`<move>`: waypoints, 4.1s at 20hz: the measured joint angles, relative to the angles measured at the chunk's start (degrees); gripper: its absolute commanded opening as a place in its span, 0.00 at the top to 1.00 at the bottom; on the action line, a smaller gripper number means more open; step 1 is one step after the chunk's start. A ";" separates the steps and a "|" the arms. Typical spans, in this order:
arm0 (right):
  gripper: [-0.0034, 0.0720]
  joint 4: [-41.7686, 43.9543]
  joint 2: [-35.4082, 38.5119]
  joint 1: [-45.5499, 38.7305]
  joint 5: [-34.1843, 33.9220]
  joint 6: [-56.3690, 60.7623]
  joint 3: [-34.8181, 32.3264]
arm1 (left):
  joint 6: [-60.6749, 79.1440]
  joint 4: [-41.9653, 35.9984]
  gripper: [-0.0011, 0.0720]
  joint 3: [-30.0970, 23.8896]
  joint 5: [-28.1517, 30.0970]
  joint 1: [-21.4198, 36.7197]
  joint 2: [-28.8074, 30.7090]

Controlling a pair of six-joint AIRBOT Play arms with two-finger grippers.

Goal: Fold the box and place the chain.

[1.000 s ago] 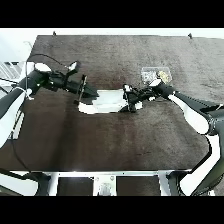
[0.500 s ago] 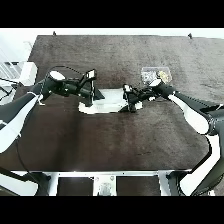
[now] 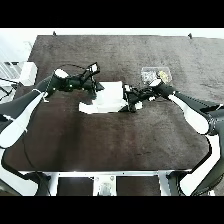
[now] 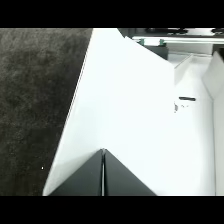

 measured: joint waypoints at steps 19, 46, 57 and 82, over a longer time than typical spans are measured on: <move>0.18 -0.02 0.00 -0.04 -0.02 -0.09 0.00 | -2.36 3.10 0.96 0.79 0.11 -1.99 -3.93; 0.18 -0.02 0.00 -0.02 -0.02 -0.04 0.00 | -11.15 26.80 0.03 -2.73 -13.94 2.36 1.99; 0.18 0.00 0.00 -0.02 0.00 -0.04 0.00 | -3.91 24.55 0.31 -4.74 -9.35 0.33 1.03; 0.18 -0.02 0.00 -0.02 -0.02 0.00 0.00 | -2.43 17.53 0.51 -4.79 -11.34 0.31 0.07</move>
